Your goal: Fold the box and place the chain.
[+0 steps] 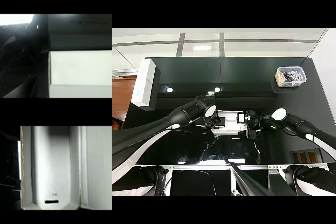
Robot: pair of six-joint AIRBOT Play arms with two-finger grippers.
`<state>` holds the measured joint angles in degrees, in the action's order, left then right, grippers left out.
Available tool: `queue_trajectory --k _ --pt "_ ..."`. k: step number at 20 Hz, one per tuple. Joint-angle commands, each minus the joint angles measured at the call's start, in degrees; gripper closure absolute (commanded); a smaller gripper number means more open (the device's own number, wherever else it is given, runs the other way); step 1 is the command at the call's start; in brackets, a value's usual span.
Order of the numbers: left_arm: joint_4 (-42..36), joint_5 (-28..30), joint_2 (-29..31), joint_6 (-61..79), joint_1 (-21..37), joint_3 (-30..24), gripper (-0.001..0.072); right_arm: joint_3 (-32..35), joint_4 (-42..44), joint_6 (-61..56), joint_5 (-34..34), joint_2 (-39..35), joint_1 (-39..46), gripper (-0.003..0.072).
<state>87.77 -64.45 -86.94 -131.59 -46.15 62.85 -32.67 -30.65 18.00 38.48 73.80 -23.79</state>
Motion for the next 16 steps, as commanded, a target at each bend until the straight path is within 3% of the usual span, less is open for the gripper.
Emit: queue_trajectory --k 1,2,4,16 --pt "-0.4 0.0 -0.9 -0.5 -0.2 0.0 0.0378 0.0 0.0 0.0 0.0 0.0 0.0 0.0499" --pt "-0.4 0.0 -1.0 -0.5 -0.3 0.0 0.0379 0.0 0.0 0.0 0.0 0.0 0.0 0.0499" --pt "-0.2 -0.4 -1.0 -0.4 -0.6 0.0 0.0510 0.0 0.0 0.0 0.0 0.0 0.0 0.0499" --pt "0.3 -0.7 -1.0 -0.3 -0.5 1.8 0.0512 0.0 0.0 0.0 0.0 0.0 0.0 0.0499"
